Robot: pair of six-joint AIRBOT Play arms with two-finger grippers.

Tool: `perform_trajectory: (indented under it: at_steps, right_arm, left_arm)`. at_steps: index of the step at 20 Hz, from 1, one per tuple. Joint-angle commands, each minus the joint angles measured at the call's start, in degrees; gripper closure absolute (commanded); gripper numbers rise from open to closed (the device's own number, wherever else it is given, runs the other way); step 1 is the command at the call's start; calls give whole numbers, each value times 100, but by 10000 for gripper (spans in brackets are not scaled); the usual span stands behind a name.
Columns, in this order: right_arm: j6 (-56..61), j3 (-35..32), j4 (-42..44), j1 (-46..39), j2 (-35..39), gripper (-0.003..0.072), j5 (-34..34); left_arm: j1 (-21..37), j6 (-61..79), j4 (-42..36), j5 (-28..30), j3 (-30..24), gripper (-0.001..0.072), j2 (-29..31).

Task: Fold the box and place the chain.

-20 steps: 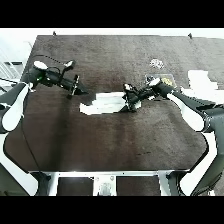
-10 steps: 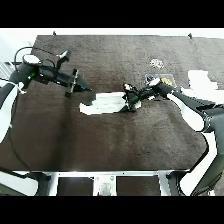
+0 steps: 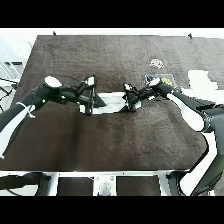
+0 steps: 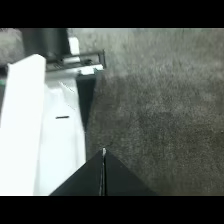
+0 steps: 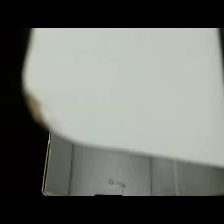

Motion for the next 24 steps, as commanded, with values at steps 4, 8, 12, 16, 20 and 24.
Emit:
perform_trajectory:
  at_steps: [4,8,12,16,20,24]
  right_arm:
    - [0,-2,0,0,-4,114,0]
    - [2,-2,0,0,-4,115,0]
    - [0,-2,2,0,-4,114,0]
    - [0,-2,0,0,-4,114,0]
    - [0,-2,2,0,-4,114,0]
    - [0,-2,0,0,-4,114,0]
  left_arm:
    - [-256,-815,4,1519,-389,693,-44]
    - [-146,-732,35,1961,-9,692,-385]
    - [151,-870,-22,1543,782,691,-914]
    - [149,-977,184,1497,1123,691,-1303]
    - [149,-1010,184,1670,1121,691,-1377]
    - [142,-1049,227,1657,1121,691,-1589]
